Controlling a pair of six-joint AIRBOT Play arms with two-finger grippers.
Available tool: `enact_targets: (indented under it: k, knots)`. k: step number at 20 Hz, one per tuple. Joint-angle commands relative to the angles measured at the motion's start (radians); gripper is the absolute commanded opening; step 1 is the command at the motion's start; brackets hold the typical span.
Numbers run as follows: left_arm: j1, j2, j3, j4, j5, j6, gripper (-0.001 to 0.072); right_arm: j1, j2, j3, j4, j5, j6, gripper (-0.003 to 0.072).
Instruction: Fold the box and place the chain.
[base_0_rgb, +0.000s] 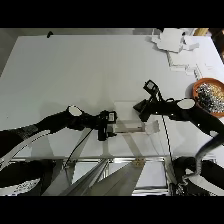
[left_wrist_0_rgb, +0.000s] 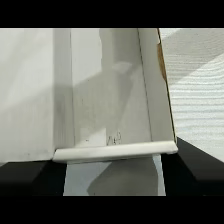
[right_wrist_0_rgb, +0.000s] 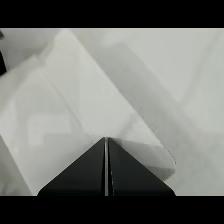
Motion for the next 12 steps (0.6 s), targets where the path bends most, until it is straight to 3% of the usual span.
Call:
enact_targets:
  k: [1,3,6,7,8,9,12]
  knots:
    - [0.000,0.001,0.000,0.000,0.001,0.000,0.0151,-0.003,0.087,0.004,-0.259,0.088,0.127,0.0018]
    - [0.000,0.001,0.000,0.000,0.000,0.000,0.0151,-0.003,0.225,0.004,-0.357,0.134,0.104,0.0018]
    - [0.000,0.001,0.000,0.000,0.000,0.000,0.0151,-0.003,0.353,0.004,-0.656,0.294,-0.183,0.0022]
    - [0.000,0.001,0.000,0.000,0.001,0.000,0.0151,-0.003,0.358,0.003,-0.725,0.344,-0.198,0.0130]
    - [0.000,0.001,0.000,0.000,0.001,0.000,0.0151,-0.003,0.352,-0.008,-0.740,0.356,-0.197,0.0234]
    - [0.000,0.001,0.000,0.000,0.001,0.000,0.0151,-0.003,0.343,-0.027,-0.724,0.350,-0.198,0.0284]
    - [0.000,0.001,0.000,0.000,0.000,0.000,0.0151,-0.003,0.293,-0.072,-0.634,0.286,-0.198,0.0270]
